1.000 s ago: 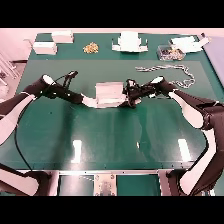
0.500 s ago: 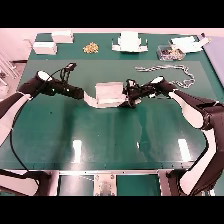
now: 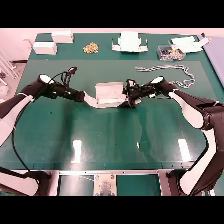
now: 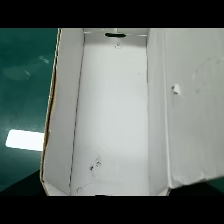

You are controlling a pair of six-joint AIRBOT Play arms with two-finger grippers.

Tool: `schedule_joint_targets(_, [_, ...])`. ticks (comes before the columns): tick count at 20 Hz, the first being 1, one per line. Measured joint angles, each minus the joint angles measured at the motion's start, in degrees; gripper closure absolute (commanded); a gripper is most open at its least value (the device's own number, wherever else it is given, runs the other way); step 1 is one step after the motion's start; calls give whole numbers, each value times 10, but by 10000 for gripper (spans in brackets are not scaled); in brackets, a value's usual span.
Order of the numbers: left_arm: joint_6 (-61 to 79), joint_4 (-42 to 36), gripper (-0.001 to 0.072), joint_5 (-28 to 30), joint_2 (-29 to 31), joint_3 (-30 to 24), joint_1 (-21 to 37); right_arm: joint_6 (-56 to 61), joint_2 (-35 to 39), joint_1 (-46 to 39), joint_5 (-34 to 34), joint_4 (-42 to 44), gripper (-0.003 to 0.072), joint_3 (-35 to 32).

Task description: Fold the box and place the chain.

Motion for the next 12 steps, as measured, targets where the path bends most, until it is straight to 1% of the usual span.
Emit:
schedule_joint_targets(2, [0,-8,690,-1,0,-2,0,0,0,0,0,0,117,0])
schedule_joint_targets(3, [0,-10,653,-2,-1,-2,0,0,0,0,0,0,116,0])
schedule_joint_targets(4, [0,-14,396,-3,-1,-3,0,0,0,0,0,0,116,0])
schedule_joint_targets(5, [0,-17,280,-6,-1,-3,0,0,0,0,0,0,116,0])
schedule_joint_targets(12, [-15,-56,289,-33,0,-4,-8,0,0,0,0,0,117,0])
